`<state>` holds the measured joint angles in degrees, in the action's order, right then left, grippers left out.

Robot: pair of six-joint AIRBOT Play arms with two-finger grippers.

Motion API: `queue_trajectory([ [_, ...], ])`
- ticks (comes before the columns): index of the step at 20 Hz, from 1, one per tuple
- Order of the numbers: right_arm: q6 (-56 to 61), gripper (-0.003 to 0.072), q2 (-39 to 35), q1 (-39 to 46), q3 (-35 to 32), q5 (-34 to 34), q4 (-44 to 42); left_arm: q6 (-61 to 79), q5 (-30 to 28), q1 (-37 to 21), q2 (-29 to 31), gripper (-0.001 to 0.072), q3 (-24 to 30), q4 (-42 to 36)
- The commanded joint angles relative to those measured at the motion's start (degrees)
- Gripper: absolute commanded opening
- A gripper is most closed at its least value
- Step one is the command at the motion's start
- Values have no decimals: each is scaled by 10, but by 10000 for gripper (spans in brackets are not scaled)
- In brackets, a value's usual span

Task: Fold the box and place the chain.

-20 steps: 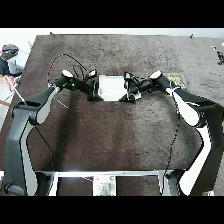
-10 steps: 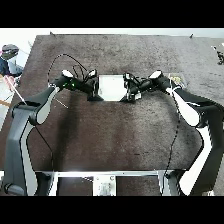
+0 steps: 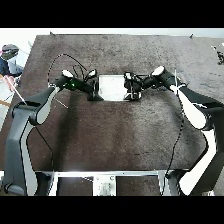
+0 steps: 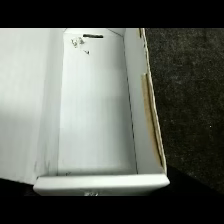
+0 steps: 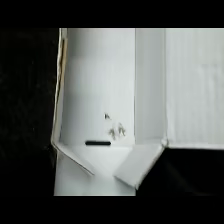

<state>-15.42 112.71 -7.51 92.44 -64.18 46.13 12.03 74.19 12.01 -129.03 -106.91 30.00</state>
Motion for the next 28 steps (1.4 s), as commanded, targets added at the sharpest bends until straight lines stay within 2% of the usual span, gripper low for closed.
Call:
queue_trajectory([
  [1,20,720,-27,3,0,0,51,0,-1,0,0,538,0,0],
  [5,94,720,-71,16,0,0,42,0,-1,0,0,538,0,0],
  [8,171,712,-87,17,0,-1,-43,0,-1,0,0,538,0,0],
  [9,177,523,-88,17,0,-1,-84,0,-1,0,0,538,0,0],
  [10,177,148,-88,16,0,-2,-116,0,-1,0,0,538,0,0],
  [11,176,14,-87,12,0,5,-141,0,-2,0,0,538,0,0],
  [18,176,10,-44,-30,-1,188,-135,0,-2,0,0,538,0,0],
  [23,176,10,-19,-30,-1,200,-38,0,-2,0,0,538,0,0],
  [28,176,10,-12,-30,-1,196,-38,0,-3,0,0,538,0,-1],
])
